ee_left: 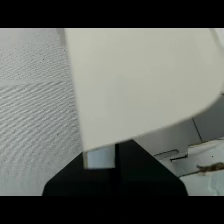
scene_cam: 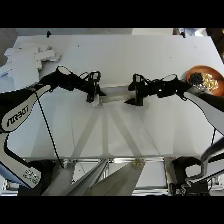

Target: Fold the box and place the chain.

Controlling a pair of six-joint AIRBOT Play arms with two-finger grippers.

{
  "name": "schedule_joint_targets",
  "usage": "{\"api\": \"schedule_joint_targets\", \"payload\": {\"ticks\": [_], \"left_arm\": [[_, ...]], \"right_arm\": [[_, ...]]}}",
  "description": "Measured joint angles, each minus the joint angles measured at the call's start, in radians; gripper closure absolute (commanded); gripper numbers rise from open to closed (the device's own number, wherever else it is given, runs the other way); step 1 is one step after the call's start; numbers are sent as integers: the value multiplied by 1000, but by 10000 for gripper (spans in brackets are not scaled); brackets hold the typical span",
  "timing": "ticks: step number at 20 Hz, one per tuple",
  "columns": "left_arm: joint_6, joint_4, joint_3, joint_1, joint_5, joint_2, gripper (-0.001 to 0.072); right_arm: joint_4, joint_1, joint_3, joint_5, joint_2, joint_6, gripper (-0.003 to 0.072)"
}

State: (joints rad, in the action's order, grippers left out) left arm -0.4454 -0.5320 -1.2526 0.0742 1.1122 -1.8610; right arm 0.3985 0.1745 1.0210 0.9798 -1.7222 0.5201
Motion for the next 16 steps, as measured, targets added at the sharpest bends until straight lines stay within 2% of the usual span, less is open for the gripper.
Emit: {"api": "schedule_joint_targets", "payload": {"ticks": [6, 16], "left_arm": [[0, -3, 0, 0, 7, 0, 692], [0, 0, 0, 0, 2, 0, 692]], "right_arm": [[90, 25, 24, 59, -24, -53, -8], [95, 48, 28, 53, -32, -139, -8]]}}
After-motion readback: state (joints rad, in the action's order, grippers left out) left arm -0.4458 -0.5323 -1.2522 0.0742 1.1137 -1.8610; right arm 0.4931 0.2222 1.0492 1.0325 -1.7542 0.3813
